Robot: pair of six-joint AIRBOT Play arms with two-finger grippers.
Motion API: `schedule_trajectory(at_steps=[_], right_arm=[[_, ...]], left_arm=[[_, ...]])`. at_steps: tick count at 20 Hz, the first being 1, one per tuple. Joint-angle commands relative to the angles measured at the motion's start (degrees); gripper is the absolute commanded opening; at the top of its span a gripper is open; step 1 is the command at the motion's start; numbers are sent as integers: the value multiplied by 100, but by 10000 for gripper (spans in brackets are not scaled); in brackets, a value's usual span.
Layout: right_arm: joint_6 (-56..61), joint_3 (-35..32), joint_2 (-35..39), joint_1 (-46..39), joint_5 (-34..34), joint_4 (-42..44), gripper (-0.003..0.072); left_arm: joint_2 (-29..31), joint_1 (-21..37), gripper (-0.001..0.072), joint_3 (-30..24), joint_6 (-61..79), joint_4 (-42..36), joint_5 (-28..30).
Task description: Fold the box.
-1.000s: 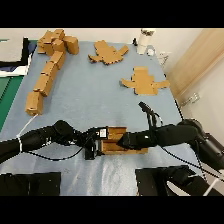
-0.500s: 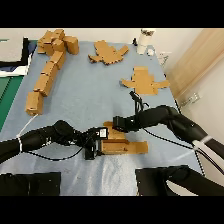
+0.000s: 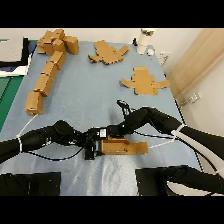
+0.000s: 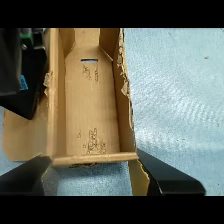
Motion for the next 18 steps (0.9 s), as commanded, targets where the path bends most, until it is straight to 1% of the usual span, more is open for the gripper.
schedule_trajectory(at_steps=[1,4,6,9,11,12,14,15,16,18], right_arm=[[-74,24,-52,59,28,-177,6],[-70,223,188,2,7,-479,5],[-70,492,507,-92,-74,-782,5],[-68,831,1204,-317,-452,-1512,5],[-66,852,1720,-407,-798,-1943,5],[-66,848,1923,-407,-1082,-2135,5],[-149,769,2288,-400,-1735,-2350,5],[-372,632,2472,-400,-1904,-2332,5],[-791,404,2697,-361,-1987,-2251,5],[-2081,-131,3080,-212,-2151,-2083,9]], left_arm=[[0,0,523,4,2,0,9],[0,0,523,4,2,0,7],[0,0,523,4,2,0,7],[0,0,523,4,0,0,7],[0,0,523,4,0,0,7],[0,0,523,4,0,0,9],[0,0,523,4,0,0,7],[0,0,523,4,2,0,7],[0,0,523,4,2,0,7],[0,0,523,4,0,0,9]])
